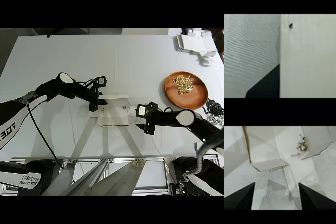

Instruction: Fold the box and place the chain.

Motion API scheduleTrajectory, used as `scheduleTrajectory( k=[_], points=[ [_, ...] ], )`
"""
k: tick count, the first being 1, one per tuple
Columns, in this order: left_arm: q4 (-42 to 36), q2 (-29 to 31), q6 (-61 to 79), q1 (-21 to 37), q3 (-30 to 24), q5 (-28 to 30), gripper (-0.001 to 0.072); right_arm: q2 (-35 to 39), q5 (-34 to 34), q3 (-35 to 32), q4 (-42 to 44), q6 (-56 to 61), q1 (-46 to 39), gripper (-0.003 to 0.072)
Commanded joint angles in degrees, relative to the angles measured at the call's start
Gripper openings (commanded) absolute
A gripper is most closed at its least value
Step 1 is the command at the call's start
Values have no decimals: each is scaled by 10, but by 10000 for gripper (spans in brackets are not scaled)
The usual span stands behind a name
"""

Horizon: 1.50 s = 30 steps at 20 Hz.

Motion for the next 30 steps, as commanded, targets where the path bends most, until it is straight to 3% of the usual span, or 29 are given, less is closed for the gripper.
scheduleTrajectory(
  k=[1,5,11,20,26,30],
  points=[
    [0,0,0,0,0,0,9,-71,-51,0,72,-103,0,656],
    [0,0,0,0,0,0,9,-119,-95,0,156,-151,0,672],
    [0,0,0,0,0,0,9,-132,-66,0,283,-148,0,679],
    [0,0,0,0,0,0,9,-132,-22,31,290,-102,0,679],
    [0,0,0,0,0,0,9,-138,-48,49,290,-98,0,679],
    [0,0,0,0,0,0,9,-184,12,94,254,-99,-27,678]
  ],
)
